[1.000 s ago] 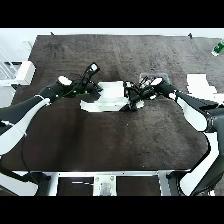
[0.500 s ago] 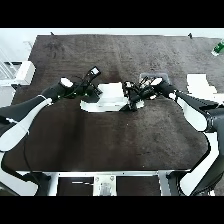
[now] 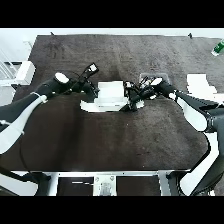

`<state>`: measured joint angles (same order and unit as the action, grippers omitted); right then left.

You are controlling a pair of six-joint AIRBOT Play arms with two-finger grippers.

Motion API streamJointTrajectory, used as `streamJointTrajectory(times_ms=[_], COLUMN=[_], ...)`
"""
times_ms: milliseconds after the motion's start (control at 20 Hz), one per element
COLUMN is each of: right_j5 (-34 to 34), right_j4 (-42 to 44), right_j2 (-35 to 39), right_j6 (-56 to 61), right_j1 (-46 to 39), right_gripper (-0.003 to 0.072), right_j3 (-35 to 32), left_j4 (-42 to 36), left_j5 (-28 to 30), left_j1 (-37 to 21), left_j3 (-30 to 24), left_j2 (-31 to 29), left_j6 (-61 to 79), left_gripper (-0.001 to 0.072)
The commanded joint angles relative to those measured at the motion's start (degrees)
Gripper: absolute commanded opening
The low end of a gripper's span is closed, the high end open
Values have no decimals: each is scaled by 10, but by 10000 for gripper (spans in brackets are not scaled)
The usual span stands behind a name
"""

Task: Fold the box and place the chain.

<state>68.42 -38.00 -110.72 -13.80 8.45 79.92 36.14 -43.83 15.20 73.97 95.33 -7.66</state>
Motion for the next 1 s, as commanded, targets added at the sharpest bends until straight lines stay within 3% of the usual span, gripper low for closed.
streamJointTrajectory(times_ms=[0, 150, 250, 300, 600, 950], right_j5=[0, 0, 0, 0, 0, 0], right_j4=[0, 0, 0, 0, 0, 0], right_j2=[0, 0, 0, 0, 0, 0], right_j6=[1, 1, 1, 1, 1, 1], right_j1=[0, 0, 0, 0, 0, 0], right_gripper=[539, 539, 539, 539, 539, 539], right_j3=[0, 0, 0, 0, 0, 0], left_j4=[105, 221, 230, 228, 228, 218], left_j5=[-112, -189, -221, -222, -183, -129], left_j1=[-22, -22, -22, -20, 17, 19], left_j3=[16, 28, 28, 27, 28, 27], left_j2=[-42, -57, -50, -46, -14, 2], left_j6=[-11, -30, -29, -28, -8, -6], left_gripper=[503, 520, 673, 670, 670, 670])
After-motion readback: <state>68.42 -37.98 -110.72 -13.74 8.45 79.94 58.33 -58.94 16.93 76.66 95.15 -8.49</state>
